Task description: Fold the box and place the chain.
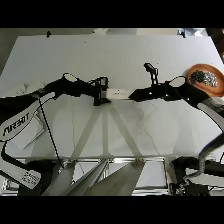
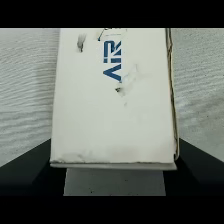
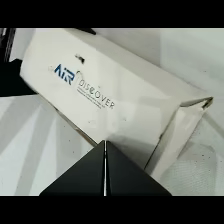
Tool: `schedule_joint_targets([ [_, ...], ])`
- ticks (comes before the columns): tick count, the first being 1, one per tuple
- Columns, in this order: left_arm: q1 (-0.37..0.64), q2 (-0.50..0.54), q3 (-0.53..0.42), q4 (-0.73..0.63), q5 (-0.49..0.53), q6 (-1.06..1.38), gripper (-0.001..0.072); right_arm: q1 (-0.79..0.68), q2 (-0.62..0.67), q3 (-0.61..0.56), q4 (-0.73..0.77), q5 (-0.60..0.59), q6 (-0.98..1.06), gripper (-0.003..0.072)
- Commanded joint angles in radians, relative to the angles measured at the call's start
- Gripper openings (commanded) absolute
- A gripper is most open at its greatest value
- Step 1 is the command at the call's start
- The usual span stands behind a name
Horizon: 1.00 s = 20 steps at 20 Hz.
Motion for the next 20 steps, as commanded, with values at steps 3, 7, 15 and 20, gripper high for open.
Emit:
schedule_joint_targets([
  [3,0.0,0.0,0.0,0.0,0.0,0.0,0.0325,-0.002,-0.031,-0.013,0.002,-0.009,-0.003,0.0009],
  [7,0.0,0.0,0.0,0.0,0.0,0.0,0.0325,-0.002,0.018,-0.013,0.016,-0.01,-0.006,0.001],
  [15,0.0,0.0,0.0,0.0,0.0,0.0,0.0325,-0.005,0.253,-0.01,0.344,-0.014,-0.223,0.0013],
  [20,0.0,0.0,0.0,0.0,0.0,0.0,0.0325,-0.1,0.418,-0.005,0.309,-0.01,-0.23,0.0014],
])
